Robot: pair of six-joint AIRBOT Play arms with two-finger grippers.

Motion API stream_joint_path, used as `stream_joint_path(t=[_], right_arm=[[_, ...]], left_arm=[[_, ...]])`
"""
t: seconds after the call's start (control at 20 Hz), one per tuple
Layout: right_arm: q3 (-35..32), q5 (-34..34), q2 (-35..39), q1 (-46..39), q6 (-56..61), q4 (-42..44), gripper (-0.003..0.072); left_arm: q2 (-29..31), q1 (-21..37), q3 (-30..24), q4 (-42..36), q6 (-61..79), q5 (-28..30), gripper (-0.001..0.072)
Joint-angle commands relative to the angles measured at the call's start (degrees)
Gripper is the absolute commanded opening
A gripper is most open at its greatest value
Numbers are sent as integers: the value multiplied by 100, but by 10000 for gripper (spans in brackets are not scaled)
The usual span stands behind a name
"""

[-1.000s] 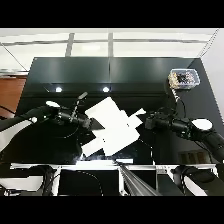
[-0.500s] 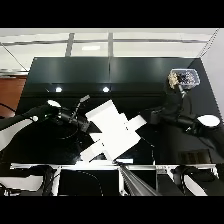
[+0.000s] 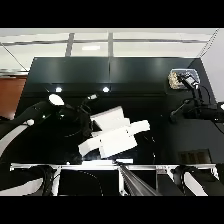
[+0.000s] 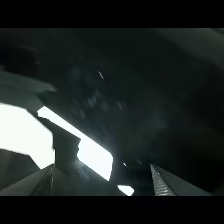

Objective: Fold the box and place the chain.

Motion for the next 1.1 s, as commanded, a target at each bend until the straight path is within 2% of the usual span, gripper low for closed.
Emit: stream_joint_path(t=[0.0, 0.05, 0.15, 0.45, 0.75, 1.05], right_arm=[[-87, 87, -4, 293, -306, -455, 696], [-168, 79, -17, 481, -474, -400, 697], [-402, -85, -22, 887, -802, -219, 696], [-1209, -1263, -26, 1836, -1440, 15, 696], [-1447, -1368, -28, 2734, -2129, 13, 697], [-1574, -2048, -160, 3720, -2430, 24, 696]], left_arm=[[540, -815, 44, 1147, 579, 1912, 29], [498, -920, 44, 1180, 581, 2146, 30], [382, -990, 44, 1182, 584, 2201, 31], [-68, -1025, 46, 1150, 581, 1528, 30], [-66, -1025, 52, 1152, 581, 1523, 30], [-66, -1025, 52, 1152, 581, 1521, 30]])
